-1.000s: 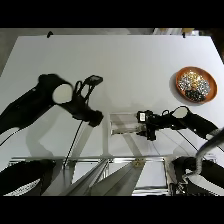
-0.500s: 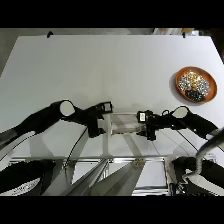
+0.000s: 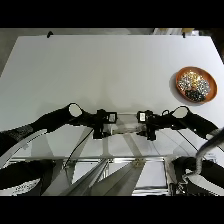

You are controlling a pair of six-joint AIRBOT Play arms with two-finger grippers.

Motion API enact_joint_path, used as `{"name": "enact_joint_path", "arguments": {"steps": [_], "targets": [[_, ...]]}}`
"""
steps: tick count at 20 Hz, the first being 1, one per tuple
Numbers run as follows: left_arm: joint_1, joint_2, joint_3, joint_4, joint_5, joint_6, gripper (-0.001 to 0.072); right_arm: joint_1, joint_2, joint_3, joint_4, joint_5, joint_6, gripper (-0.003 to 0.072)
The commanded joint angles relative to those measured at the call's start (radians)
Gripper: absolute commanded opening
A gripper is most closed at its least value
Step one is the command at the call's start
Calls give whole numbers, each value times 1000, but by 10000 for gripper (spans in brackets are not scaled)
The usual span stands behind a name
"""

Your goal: Fold the box and place the chain.

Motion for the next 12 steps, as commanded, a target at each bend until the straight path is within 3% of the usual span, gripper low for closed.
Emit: {"name": "enact_joint_path", "arguments": {"steps": [1,12], "targets": [[-9,-6,-1,-68,-6,22,701,0,1,0,0,-1,1,433],[83,89,-6,-7,-142,-8,705,0,1,0,0,0,1,433]]}}
